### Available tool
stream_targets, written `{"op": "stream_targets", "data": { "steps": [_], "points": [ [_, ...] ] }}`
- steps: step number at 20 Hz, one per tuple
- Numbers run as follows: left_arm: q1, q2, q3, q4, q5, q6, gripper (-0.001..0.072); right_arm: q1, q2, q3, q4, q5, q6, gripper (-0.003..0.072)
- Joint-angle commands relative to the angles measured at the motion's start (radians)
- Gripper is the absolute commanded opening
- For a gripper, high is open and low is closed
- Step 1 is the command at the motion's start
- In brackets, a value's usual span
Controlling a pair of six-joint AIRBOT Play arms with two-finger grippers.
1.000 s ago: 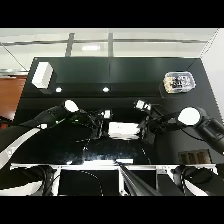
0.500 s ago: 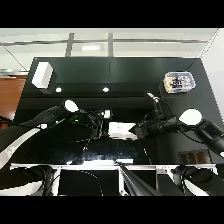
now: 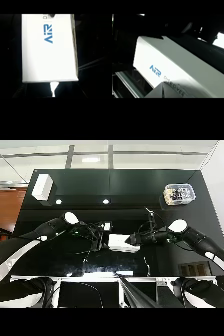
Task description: Fold the box and place the chain.
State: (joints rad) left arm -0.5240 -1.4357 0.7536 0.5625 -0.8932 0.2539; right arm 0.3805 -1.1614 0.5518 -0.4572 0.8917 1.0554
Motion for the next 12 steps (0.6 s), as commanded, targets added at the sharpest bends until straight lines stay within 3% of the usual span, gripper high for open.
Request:
{"op": "stream_targets", "data": {
  "steps": [1,5,12],
  "points": [
    [0.0,0.0,0.0,-0.001,0.0,-0.002,0.0361,0.0,-0.024,-0.002,-0.048,-0.041,-0.007,0.0013],
    [0.0,0.0,0.0,-0.002,-0.002,-0.002,0.036,-0.01,-0.002,0.009,-0.008,0.025,-0.086,0.0013],
    [0.002,0.0,0.0,-0.002,-0.008,0.0,0.0361,-0.189,0.205,0.121,-0.008,0.36,-0.062,0.0013]
  ]
}}
